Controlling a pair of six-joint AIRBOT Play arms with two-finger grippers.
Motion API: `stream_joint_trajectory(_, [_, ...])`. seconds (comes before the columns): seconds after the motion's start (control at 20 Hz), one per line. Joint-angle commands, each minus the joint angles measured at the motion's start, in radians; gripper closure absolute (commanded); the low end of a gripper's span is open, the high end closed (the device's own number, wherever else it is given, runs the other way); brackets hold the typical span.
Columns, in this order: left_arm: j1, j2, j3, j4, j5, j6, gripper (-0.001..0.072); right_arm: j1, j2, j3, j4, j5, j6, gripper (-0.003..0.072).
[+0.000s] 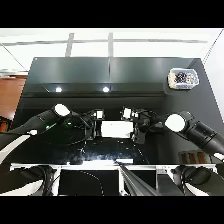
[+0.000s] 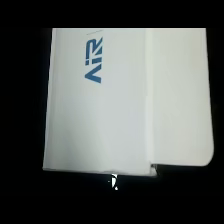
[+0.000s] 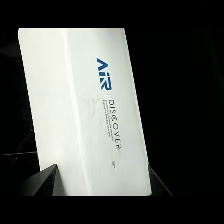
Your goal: Fold the box and place the chain.
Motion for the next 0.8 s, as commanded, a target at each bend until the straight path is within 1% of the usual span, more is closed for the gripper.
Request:
stream_joint_trajectory(0.0, [-0.001,-0.001,0.000,0.000,0.000,0.000,0.0308,0.002,0.000,0.000,-0.045,-0.026,0.048,-0.0016])
stream_joint_trajectory(0.15, [-0.001,-0.001,0.000,0.000,0.000,0.000,0.0308,0.002,0.000,0.000,-0.044,-0.046,0.069,-0.0015])
stream_joint_trajectory(0.2, [-0.001,-0.001,0.000,0.000,0.000,0.000,0.0308,0.002,0.000,0.000,-0.043,-0.046,0.073,-0.0003])
stream_joint_trajectory(0.25, [-0.001,-0.001,0.000,0.000,0.000,0.000,0.0308,0.002,0.000,0.000,-0.040,-0.045,0.074,0.0130])
stream_joint_trajectory(0.3, [-0.001,-0.001,0.000,0.000,0.000,0.000,0.0308,0.004,0.000,0.000,-0.041,-0.048,0.076,0.0148])
stream_joint_trajectory(0.55, [-0.001,-0.001,0.000,0.000,0.000,0.000,0.0308,0.006,0.000,0.001,-0.040,-0.060,0.100,0.0150])
stream_joint_trajectory(0.6, [-0.001,-0.001,0.000,0.001,0.000,0.000,0.0308,0.006,0.000,0.001,-0.040,-0.058,0.103,0.0194])
stream_joint_trajectory(0.65, [-0.001,-0.001,0.000,0.000,0.000,0.000,0.0308,0.006,0.000,0.001,-0.038,-0.058,0.103,0.0284])
stream_joint_trajectory(0.75, [-0.001,-0.001,0.000,0.000,0.000,0.000,0.0308,0.006,0.000,0.001,-0.037,-0.058,0.104,0.0283])
